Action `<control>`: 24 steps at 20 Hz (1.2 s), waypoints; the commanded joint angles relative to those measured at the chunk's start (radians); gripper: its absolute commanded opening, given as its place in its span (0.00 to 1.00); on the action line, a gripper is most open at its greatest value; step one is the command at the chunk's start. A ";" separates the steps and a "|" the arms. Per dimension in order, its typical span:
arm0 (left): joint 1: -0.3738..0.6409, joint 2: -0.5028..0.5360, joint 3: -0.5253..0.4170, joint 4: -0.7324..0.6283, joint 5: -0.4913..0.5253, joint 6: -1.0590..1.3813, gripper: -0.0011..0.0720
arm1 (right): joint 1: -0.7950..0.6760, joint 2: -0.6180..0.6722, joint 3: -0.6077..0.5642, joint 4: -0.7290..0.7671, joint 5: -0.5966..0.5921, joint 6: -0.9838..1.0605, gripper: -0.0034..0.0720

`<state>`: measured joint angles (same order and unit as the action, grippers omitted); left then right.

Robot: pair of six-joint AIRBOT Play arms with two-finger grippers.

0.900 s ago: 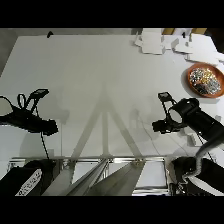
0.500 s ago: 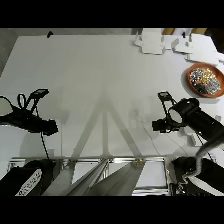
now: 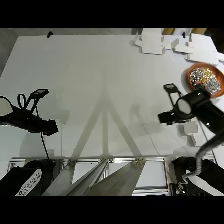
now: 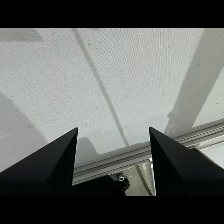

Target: Fold the box and place the chain.

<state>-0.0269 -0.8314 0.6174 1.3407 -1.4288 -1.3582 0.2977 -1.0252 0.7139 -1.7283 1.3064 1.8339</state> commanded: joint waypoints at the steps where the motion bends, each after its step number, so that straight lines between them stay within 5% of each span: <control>1: 0.000 0.001 0.000 0.000 0.000 0.000 0.69 | -0.315 0.001 0.089 -0.111 0.135 -0.226 0.44; 3: 0.000 0.001 0.000 0.000 0.000 0.000 0.69 | -0.532 0.001 0.121 -0.149 0.123 -0.333 0.46; 5: 0.000 0.001 0.000 0.000 0.000 0.000 0.69 | -0.715 0.000 0.136 -0.164 0.036 -0.417 0.74; 6: 0.000 0.001 0.000 0.000 0.000 0.000 0.69 | -0.793 -0.001 0.141 -0.159 -0.022 -0.421 0.78; 14: 0.000 0.001 0.000 0.000 0.000 0.000 0.69 | -1.020 -0.168 0.216 -0.249 -0.081 -0.460 0.78; 20: 0.000 0.001 0.000 0.000 0.000 0.000 0.69 | -1.078 -0.300 0.217 -0.318 -0.145 -0.462 0.70; 24: 0.000 0.001 0.000 0.000 0.000 0.000 0.69 | -1.068 -0.375 0.217 -0.297 -0.202 -0.433 0.40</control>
<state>-0.0269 -0.8314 0.6174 1.3403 -1.4292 -1.3582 -0.7689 -1.3472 0.9291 -2.0258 1.1454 1.3819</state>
